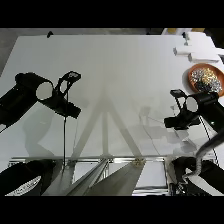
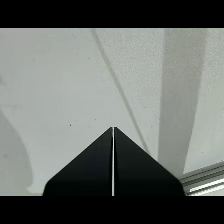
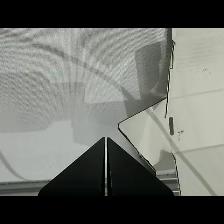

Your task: Fold the box and place the chain.

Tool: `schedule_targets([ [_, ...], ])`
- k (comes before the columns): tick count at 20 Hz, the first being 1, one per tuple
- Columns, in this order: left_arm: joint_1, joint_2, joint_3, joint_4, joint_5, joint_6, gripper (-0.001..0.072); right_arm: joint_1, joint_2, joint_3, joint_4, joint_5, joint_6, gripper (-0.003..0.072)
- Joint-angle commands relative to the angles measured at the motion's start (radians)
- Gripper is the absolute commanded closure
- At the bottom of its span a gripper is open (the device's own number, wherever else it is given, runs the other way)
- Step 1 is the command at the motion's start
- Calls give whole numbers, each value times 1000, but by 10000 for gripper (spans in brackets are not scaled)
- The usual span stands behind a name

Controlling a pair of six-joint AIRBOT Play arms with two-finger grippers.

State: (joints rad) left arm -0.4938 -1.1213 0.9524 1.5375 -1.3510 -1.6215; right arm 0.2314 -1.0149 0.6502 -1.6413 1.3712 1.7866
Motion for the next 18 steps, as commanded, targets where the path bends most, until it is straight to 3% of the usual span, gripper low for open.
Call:
schedule_targets([
  [1,0,1,0,0,0,0,699,-1,1,0,0,0,0,662],
  [18,0,1,0,0,0,0,699,-11,-1,0,-1,-23,-1,662],
])
